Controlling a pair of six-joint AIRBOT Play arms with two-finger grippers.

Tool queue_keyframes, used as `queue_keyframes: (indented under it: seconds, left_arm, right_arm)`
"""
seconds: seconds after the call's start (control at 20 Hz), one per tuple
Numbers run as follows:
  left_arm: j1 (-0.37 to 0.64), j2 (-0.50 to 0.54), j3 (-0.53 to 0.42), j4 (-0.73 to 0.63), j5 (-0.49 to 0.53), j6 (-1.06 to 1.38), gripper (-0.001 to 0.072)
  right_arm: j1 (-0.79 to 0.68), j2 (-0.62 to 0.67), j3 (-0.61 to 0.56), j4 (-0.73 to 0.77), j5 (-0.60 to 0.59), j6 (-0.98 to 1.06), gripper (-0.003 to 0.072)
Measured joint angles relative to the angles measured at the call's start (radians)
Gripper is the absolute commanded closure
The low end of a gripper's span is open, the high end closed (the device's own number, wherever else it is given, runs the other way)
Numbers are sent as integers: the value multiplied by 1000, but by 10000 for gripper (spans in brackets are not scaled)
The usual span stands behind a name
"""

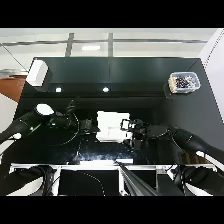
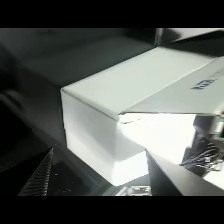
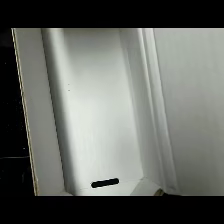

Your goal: Fold the box and place the chain.

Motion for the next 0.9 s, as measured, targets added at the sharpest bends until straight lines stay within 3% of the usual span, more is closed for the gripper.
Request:
queue_keyframes:
  seconds: [0.5,0.55,0.6,0.85,0.9]
  left_arm:
    - [-196,38,25,192,196,-284,37]
    - [-220,40,34,232,202,-333,53]
    - [-244,40,45,278,209,-385,115]
    - [-398,41,123,608,211,-718,123]
    - [-425,41,137,670,205,-784,154]
  right_arm:
    - [0,0,0,0,0,0,332]
    - [0,0,0,0,0,0,332]
    - [0,0,0,0,0,0,332]
    - [0,0,0,0,0,8,332]
    - [0,0,0,0,0,12,332]
